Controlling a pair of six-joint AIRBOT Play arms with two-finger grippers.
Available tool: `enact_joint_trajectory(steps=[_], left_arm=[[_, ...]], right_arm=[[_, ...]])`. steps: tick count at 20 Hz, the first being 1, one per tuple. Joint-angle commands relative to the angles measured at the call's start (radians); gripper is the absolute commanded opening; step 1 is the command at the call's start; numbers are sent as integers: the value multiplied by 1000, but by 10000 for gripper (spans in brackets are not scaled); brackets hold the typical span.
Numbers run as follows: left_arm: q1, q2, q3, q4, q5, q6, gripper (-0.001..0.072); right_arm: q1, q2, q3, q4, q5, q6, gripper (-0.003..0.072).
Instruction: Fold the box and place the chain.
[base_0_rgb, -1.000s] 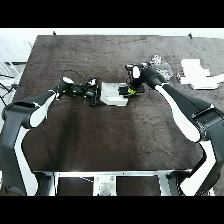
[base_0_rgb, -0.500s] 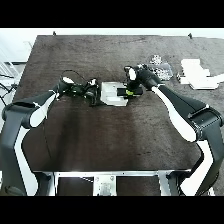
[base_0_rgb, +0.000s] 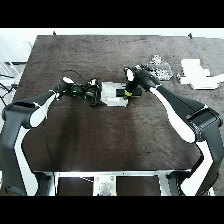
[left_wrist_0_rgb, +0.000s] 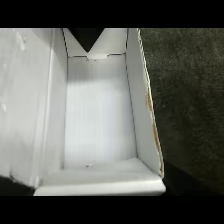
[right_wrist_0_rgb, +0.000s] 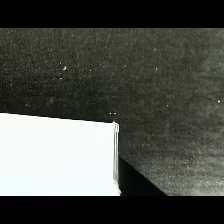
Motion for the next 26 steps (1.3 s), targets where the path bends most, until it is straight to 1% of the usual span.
enact_joint_trajectory(steps=[1, 2, 3, 4, 6, 8, 13, 15, 17, 19, 21, 26], left_arm=[[1, 0, 0, -1, 2, -2, 461], [1, 0, 0, -1, 3, -2, 461], [1, 0, 0, -1, 2, -2, 462], [1, 0, 0, -1, 3, -2, 461], [1, 0, 0, -1, 3, -2, 461], [1, 0, 0, -1, 3, -2, 461], [1, 0, 0, -1, 4, -2, 462], [1, 0, 0, -1, 4, -2, 461], [1, 0, 0, -1, 4, -2, 461], [1, 0, 0, -1, 4, -2, 461], [1, 0, 0, -1, 4, -2, 461], [1, 0, 0, -1, 4, -2, 461]], right_arm=[[3, 2, 3, -4, -1, 9, 245], [3, 2, 8, -4, 0, 9, 244], [3, 3, 14, -4, 1, 9, 265], [3, 6, 19, -4, 4, 8, 320], [3, 18, 26, -6, 19, 2, 323], [3, 34, 27, -6, 42, -2, 411], [3, 101, 27, -3, 112, -87, 414], [-4, 135, 27, -11, 110, -132, 414], [-26, 169, 27, -55, 99, -161, 413], [-77, 198, 28, -74, 57, -183, 412], [-148, 212, 28, -74, -32, -196, 411], [-314, 204, 27, -60, -251, -288, 410]])
